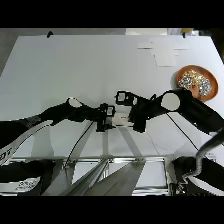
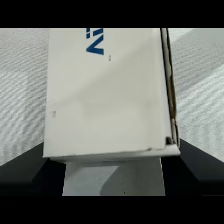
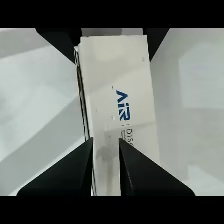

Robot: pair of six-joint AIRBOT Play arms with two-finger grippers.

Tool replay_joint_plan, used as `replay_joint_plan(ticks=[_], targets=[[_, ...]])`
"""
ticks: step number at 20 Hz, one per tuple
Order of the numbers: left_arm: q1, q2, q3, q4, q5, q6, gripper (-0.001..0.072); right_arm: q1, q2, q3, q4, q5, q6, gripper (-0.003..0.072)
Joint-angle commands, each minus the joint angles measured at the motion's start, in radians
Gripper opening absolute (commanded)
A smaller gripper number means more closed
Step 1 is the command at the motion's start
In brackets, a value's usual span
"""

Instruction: Fold the box and place the chain.

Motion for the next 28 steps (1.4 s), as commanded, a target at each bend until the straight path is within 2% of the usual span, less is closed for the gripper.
replay_joint_plan(ticks=[1,2,3,11,19,28], targets=[[0.001,0.001,0.000,-0.001,0.001,-0.001,0.0010,0.001,0.015,-0.001,0.011,-0.002,0.000,0.0139],[0.001,0.001,0.000,-0.001,0.001,-0.001,0.0010,0.001,0.011,-0.003,0.011,-0.006,0.000,0.0042],[0.001,0.001,0.000,-0.001,0.001,-0.001,0.0010,0.001,0.010,-0.011,0.011,-0.018,0.000,0.0017],[0.001,0.001,0.000,-0.001,0.001,-0.001,0.0010,0.001,0.010,-0.076,0.012,-0.053,0.000,0.0017],[0.001,0.001,0.000,-0.001,0.001,-0.001,0.0010,0.001,0.010,-0.084,0.038,-0.060,0.000,0.0017],[0.001,0.001,0.000,-0.001,0.001,-0.001,0.0010,0.001,0.010,-0.195,0.038,-0.105,0.000,0.0017]])
